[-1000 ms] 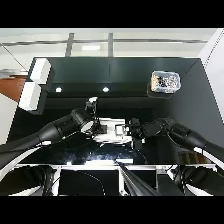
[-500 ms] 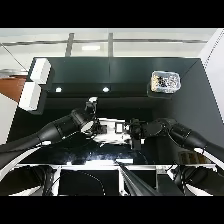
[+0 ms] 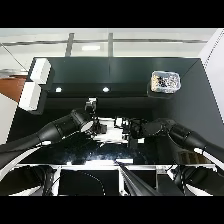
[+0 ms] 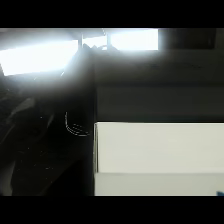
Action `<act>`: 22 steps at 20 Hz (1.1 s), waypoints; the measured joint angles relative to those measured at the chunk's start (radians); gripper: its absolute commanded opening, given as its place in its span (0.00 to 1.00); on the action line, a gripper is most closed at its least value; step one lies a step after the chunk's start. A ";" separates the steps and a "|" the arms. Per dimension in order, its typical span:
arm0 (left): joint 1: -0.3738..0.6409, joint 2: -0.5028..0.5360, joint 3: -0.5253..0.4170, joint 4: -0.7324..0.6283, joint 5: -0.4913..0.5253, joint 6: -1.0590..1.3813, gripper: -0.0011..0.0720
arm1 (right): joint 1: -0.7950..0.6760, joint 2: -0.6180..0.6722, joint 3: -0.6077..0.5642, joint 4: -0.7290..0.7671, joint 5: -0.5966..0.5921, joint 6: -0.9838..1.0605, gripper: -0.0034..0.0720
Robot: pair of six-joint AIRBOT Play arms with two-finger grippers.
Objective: Fold the box and place the chain.
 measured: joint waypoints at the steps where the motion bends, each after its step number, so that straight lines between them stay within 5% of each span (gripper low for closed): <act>1: 0.000 0.000 0.000 0.000 0.002 0.000 0.05 | 0.008 -0.002 0.000 0.005 0.016 0.009 0.36; 8: 0.000 0.000 0.000 -0.005 0.005 0.000 0.05 | 0.055 -0.020 0.000 0.025 0.117 0.059 0.36; 11: 0.000 0.000 0.000 -0.007 0.010 -0.001 0.05 | 0.060 -0.022 0.000 0.027 0.135 0.065 0.54; 12: 0.000 0.000 0.000 -0.007 0.010 0.000 0.05 | 0.061 -0.023 0.000 0.028 0.138 0.068 0.34; 13: 0.000 0.000 0.000 -0.007 0.006 0.000 0.05 | 0.061 -0.023 0.000 0.027 0.142 0.068 0.33; 14: 0.000 0.000 0.000 -0.009 0.006 0.000 0.05 | 0.061 -0.023 0.000 0.026 0.145 0.072 0.60; 15: 0.000 0.000 0.000 -0.010 0.009 0.000 0.05 | 0.062 -0.023 0.000 0.026 0.143 0.072 0.65; 16: 0.000 0.000 0.000 -0.010 0.011 0.000 0.05 | 0.062 -0.023 0.000 0.025 0.143 0.072 0.34; 17: 0.000 0.000 0.000 -0.010 0.006 0.000 0.05 | 0.062 -0.023 0.000 0.023 0.144 0.072 0.21; 18: 0.000 0.000 0.000 -0.010 0.003 0.000 0.05 | 0.062 -0.023 0.000 0.021 0.144 0.076 0.19; 19: 0.000 0.000 0.000 -0.010 0.006 0.001 0.05 | 0.060 -0.021 0.000 0.016 0.144 0.077 0.08; 22: 0.000 0.000 0.000 -0.011 0.008 0.000 0.05 | 0.028 0.024 0.002 -0.020 0.129 0.158 0.08</act>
